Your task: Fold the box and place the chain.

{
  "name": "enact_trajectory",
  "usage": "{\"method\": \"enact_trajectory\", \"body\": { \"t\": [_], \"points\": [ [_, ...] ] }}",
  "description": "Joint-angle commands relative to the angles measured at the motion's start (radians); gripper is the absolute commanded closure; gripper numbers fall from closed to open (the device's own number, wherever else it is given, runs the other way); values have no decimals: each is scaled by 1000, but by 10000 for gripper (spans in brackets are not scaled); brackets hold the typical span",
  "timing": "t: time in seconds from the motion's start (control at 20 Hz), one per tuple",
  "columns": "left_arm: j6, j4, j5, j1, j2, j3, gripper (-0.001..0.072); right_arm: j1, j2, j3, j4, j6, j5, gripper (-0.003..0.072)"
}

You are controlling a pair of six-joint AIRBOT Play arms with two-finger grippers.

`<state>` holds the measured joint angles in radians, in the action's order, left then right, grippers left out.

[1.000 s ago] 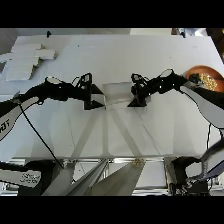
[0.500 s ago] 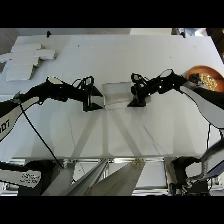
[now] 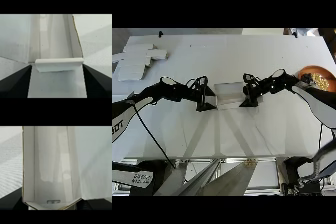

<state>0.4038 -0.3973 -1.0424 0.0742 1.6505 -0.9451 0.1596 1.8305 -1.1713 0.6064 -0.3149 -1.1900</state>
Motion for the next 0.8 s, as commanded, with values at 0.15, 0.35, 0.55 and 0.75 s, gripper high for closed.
{"method": "enact_trajectory", "body": {
  "t": [0.15,0.35,0.55,0.75],
  "points": [
    [-42,42,40,29,12,-1,5,0,0,-1,-1,0,1,164],
    [-76,42,92,67,43,-2,7,0,0,-1,-1,0,1,164],
    [-80,48,111,77,42,-3,9,0,0,-1,-1,0,1,164],
    [-102,37,156,102,40,-3,9,0,0,-1,-1,0,1,164]
  ]
}}
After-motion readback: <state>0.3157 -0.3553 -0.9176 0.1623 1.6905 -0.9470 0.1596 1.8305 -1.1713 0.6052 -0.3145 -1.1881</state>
